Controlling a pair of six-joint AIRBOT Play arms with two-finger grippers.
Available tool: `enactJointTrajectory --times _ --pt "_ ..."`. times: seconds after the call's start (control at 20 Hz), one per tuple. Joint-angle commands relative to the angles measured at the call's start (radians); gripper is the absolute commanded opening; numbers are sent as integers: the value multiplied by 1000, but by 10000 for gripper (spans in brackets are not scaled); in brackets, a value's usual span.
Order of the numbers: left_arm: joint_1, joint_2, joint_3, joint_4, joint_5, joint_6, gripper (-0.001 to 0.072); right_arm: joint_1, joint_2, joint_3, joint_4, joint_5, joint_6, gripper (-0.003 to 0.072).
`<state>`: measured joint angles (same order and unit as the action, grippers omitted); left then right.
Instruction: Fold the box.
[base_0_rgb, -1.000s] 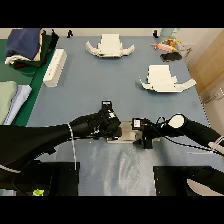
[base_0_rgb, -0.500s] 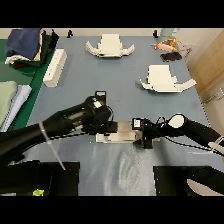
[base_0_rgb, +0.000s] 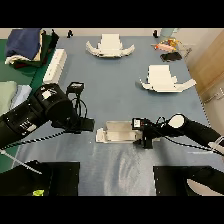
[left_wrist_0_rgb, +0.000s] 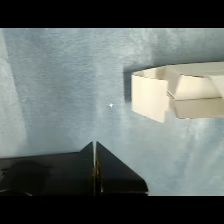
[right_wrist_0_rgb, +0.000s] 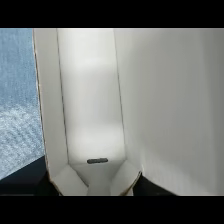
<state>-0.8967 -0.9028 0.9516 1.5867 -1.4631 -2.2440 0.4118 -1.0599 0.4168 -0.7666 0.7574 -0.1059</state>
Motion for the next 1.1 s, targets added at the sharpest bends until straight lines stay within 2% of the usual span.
enactJointTrajectory --times 0.0,0.2,0.35,0.55,0.75,0.9,1.05 --pt "129 19 -137 -71 121 123 17 1 1 0 0 0 0 504" --pt "363 18 -323 -420 350 402 16 1 1 0 0 0 0 504" --pt "455 13 -423 -562 484 540 17 1 0 0 0 0 0 504" --pt "447 -46 -485 -684 607 661 17 1 1 0 0 0 0 504" --pt "428 -118 -491 -851 689 808 17 1 0 0 0 0 0 504" --pt "409 -151 -491 -896 699 843 17 1 1 0 0 0 0 504" --pt "381 -135 -479 -913 674 871 17 1 1 0 0 0 0 504"
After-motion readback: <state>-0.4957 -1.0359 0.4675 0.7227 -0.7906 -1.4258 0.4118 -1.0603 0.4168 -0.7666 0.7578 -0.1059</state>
